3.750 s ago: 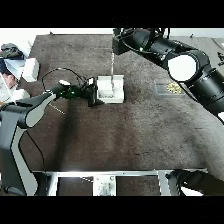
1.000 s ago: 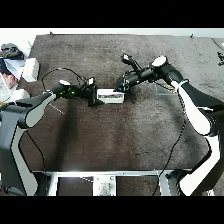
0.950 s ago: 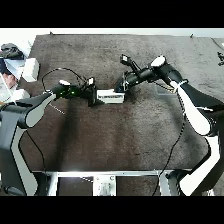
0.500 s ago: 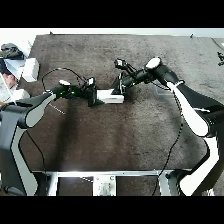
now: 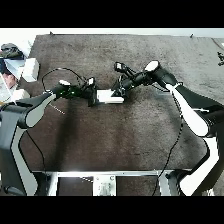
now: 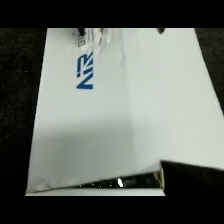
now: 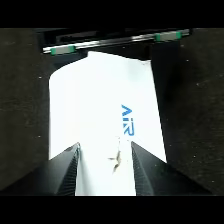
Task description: Fold the box and place the chain.
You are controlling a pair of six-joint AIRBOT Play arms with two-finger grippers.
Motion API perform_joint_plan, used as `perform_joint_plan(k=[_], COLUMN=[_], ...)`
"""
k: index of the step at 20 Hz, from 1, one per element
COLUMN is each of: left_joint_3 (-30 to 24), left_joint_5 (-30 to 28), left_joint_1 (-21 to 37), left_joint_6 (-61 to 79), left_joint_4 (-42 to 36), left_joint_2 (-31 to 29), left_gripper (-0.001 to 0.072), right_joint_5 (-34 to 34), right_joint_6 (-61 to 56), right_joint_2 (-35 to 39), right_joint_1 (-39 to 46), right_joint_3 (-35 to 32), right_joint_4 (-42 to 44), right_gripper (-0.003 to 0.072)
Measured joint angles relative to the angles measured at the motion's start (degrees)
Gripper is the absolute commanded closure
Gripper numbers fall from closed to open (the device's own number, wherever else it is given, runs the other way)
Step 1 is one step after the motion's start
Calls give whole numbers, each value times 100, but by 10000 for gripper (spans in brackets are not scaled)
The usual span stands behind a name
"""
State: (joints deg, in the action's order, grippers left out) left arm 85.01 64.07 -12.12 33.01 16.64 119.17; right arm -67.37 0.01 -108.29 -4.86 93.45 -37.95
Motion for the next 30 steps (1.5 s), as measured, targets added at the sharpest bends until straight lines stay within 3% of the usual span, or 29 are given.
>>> perform_joint_plan(k=[5, 13, 16, 17, 18, 22, 24, 30], left_joint_3=[0, 0, 0, 0, 0, 0, 0, 0], left_joint_5=[0, 0, 0, 0, 0, 2, 2, 2], left_joint_1=[0, 0, 0, 0, 0, 0, 0, 0], left_joint_6=[0, 0, 0, 0, 2, 0, 2, 0], left_joint_4=[0, 0, 2, 2, 0, 0, 0, 2], left_joint_2=[0, 0, 0, 0, 0, 0, 0, 0], left_gripper=[424, 424, 424, 424, 424, 424, 424, 424], right_joint_5=[387, 76, 74, 177, 278, 496, 518, 439], right_joint_6=[11, -293, -446, -350, -157, 597, 807, 1259], right_joint_2=[20, 522, 811, 872, 905, 822, 741, 627], right_joint_1=[2, 22, 153, 201, 232, 236, 225, 210], right_joint_3=[-22, -50, -382, -551, -730, -1108, -1174, -1241], right_joint_4=[4, 83, 190, 284, 437, 905, 1016, 1099], right_gripper=[273, 275, 276, 301, 436, 430, 323, 321])
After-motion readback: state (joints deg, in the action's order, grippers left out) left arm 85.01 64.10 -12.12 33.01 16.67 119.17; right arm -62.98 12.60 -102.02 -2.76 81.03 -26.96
